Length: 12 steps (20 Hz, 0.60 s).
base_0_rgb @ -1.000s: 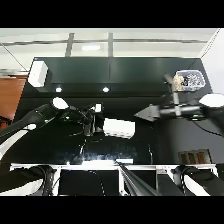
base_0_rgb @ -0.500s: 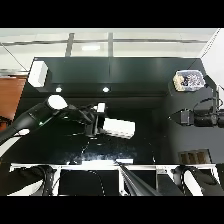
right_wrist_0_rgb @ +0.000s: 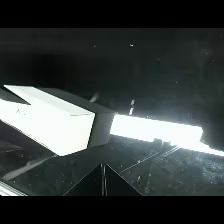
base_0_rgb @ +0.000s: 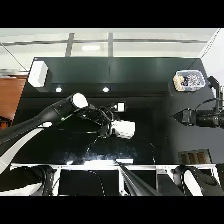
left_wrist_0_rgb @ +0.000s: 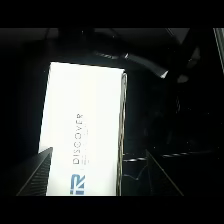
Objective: Fold the box and place the chain.
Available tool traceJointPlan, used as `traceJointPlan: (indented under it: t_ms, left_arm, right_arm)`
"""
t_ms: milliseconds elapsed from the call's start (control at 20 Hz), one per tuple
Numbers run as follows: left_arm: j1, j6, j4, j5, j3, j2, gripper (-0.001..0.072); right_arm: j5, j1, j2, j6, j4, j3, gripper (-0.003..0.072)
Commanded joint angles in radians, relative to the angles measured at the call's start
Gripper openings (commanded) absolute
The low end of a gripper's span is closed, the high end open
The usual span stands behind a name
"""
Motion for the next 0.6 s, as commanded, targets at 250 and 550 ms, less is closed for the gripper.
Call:
traceJointPlan:
  t_ms: [250,550]
  left_arm:
    - [-0.007,-0.011,0.001,0.068,0.012,-0.023,0.0713]
    - [-0.007,-0.012,0.031,0.069,0.011,-0.023,0.0713]
  right_arm:
    - [-0.006,-0.001,0.0,0.002,-0.002,-0.001,0.0023]
    - [-0.006,-0.001,0.0,0.002,-0.002,-0.001,0.0022]
